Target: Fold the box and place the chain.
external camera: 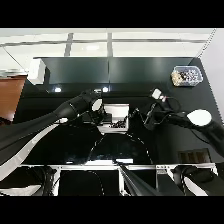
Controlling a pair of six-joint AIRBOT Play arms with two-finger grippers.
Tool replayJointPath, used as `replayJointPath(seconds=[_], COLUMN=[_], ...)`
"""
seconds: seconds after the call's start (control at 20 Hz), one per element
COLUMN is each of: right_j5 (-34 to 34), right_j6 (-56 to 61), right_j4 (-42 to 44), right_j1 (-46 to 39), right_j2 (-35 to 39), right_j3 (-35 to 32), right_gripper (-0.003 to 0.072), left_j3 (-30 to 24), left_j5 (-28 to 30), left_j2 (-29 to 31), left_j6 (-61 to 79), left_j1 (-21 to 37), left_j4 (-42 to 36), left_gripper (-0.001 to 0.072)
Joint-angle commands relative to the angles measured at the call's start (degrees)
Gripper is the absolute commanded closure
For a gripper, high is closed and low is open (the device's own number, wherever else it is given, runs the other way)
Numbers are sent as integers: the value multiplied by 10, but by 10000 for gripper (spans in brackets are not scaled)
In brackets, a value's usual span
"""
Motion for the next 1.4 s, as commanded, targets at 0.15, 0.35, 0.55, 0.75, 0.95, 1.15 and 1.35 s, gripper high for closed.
replayJointPath(seconds=[0.15,0.35,0.55,0.75,0.95,1.15,1.35], right_j5=[115,106,96,83,72,-12,-25], right_j6=[160,161,161,161,183,290,292], right_j4=[38,196,291,303,190,100,98], right_j1=[-7,-7,-7,5,62,107,143], right_j2=[108,108,108,103,47,-53,-125], right_j3=[87,135,137,136,126,71,70], right_gripper=[668,667,667,667,667,666,534], left_j3=[0,0,0,0,0,0,0], left_j5=[0,0,0,-1,-2,-1,0], left_j2=[0,0,0,0,0,0,0], left_j6=[0,0,0,0,0,0,0], left_j1=[1,0,0,0,0,0,1], left_j4=[0,0,0,0,0,0,0], left_gripper=[682,682,682,682,682,682,682])
